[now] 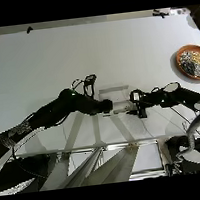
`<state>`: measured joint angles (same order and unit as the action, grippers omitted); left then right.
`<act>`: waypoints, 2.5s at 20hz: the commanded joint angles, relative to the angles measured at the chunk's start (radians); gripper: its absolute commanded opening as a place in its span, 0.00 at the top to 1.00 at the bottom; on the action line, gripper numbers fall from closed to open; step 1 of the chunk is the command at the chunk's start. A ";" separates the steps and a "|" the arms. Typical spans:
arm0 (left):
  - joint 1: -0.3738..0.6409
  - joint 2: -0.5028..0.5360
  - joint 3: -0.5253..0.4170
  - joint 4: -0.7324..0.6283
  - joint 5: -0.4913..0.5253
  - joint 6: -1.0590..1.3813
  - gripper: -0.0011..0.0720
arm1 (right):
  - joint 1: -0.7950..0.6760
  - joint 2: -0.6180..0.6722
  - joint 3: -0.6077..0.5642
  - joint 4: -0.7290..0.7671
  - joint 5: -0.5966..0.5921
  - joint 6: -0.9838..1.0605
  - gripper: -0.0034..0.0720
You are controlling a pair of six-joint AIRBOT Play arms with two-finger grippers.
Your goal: Fold the box and place the chain.
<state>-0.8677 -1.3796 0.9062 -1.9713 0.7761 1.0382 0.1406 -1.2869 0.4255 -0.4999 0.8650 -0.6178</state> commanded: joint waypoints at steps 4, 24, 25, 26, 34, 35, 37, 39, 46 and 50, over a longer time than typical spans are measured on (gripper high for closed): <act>-0.027 -0.021 0.001 0.047 0.023 -0.083 0.45 | 0.000 0.001 0.000 0.000 0.000 0.000 0.48; 0.027 -0.053 0.325 0.177 0.513 -0.126 0.25 | 0.000 0.001 0.000 0.000 0.003 0.000 0.48; 0.043 -0.053 0.375 0.174 0.539 -0.126 0.25 | 0.000 0.001 0.000 0.000 0.004 0.000 0.48; 0.059 -0.053 0.428 0.175 0.569 -0.126 0.25 | 0.000 0.001 0.000 0.000 0.004 0.000 0.48; 0.074 -0.077 0.555 0.358 0.716 -0.119 0.38 | 0.000 0.001 0.000 0.000 0.008 0.000 0.48; 0.059 -0.083 0.554 0.351 0.686 -0.119 0.39 | 0.000 0.001 0.000 0.000 0.007 0.000 0.48; 0.018 -0.099 0.554 0.323 0.629 -0.118 0.56 | 0.000 0.001 0.000 0.000 0.007 0.000 0.48; -0.025 -0.117 0.554 0.330 0.587 -0.119 0.64 | 0.000 0.001 0.000 0.000 0.007 0.000 0.48; -0.094 -0.152 0.540 0.343 0.669 -0.179 0.58 | 0.000 0.001 0.000 0.000 0.007 0.000 0.48; -0.113 -0.152 0.502 0.402 0.724 -0.220 0.21 | 0.000 0.001 0.000 0.000 0.007 0.000 0.48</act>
<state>-0.9638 -1.5295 1.4315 -1.6062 1.4578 0.8539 0.1406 -1.2869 0.4255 -0.5003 0.8722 -0.6178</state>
